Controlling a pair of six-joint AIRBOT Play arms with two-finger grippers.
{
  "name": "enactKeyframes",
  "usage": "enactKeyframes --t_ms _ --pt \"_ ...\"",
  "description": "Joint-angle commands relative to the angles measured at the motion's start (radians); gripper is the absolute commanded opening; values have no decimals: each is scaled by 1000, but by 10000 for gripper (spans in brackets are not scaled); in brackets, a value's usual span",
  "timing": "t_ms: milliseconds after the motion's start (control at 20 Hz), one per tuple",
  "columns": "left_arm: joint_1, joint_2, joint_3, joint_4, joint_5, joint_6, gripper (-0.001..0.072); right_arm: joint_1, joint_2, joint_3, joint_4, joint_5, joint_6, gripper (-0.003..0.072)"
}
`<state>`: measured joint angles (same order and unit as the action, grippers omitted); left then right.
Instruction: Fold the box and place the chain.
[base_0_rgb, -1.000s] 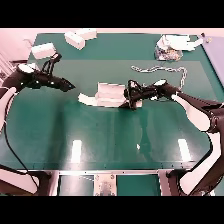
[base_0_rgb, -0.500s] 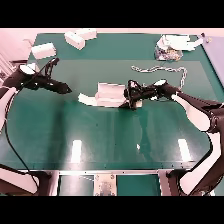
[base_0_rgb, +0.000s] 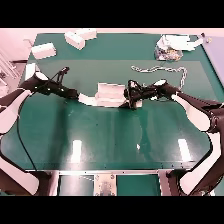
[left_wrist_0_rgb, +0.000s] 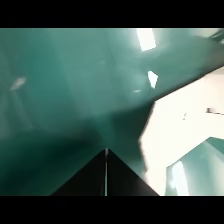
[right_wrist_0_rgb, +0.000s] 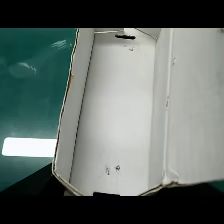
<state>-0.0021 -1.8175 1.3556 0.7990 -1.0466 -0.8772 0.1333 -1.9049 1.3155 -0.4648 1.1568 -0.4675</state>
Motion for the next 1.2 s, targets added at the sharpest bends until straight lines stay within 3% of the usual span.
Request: enactKeyframes --t_ms 0,350,600,1150 --pt "-46 -15 1 -58 11 51 19 0 1 0 0 0 0 574" --pt "-84 -14 8 -175 -66 75 19 0 1 0 0 0 0 573" --pt "-85 -14 84 -205 -147 74 19 0 1 0 0 0 0 574" --pt "-108 -14 84 -246 -176 103 22 0 1 0 0 0 0 573"
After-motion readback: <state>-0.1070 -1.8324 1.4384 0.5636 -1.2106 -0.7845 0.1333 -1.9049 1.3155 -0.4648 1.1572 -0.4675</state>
